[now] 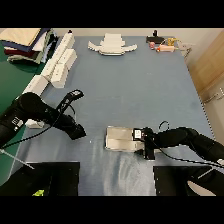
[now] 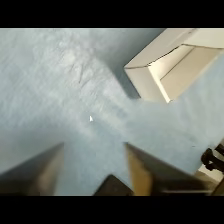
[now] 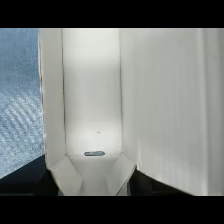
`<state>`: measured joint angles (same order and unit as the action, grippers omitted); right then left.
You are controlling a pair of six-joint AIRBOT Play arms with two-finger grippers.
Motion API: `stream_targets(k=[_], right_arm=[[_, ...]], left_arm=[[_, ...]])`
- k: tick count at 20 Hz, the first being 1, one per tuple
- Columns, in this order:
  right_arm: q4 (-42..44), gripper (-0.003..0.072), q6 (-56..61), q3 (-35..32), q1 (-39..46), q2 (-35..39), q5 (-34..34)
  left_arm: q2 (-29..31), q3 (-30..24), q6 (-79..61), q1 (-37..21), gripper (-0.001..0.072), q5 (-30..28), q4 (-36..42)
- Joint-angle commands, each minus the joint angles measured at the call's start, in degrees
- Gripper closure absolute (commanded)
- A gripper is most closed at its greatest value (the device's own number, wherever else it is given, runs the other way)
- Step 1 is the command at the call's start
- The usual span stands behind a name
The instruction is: Fold the box.
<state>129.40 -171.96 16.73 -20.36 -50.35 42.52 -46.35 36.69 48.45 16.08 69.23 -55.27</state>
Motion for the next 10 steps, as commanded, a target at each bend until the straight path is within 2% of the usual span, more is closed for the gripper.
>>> stream_targets(k=[1, 8, 10], right_arm=[[0.0, 0.0225, 0.0, 0.0, 0.0, 0.0, 0.0], [0.0, 0.0225, 0.0, 0.0, 0.0, 0.0, 0.0], [0.0, 0.0225, 0.0, 0.0, 0.0, 0.0, 0.0]], left_arm=[[-1.4, -3.4, -19.8, -4.1, 0.001, -6.1, 6.4], [-10.7, -3.4, -37.2, 6.4, 0.0011, -15.0, 5.5], [-12.7, -3.4, -39.7, 7.4, 0.001, -16.4, 5.6]])
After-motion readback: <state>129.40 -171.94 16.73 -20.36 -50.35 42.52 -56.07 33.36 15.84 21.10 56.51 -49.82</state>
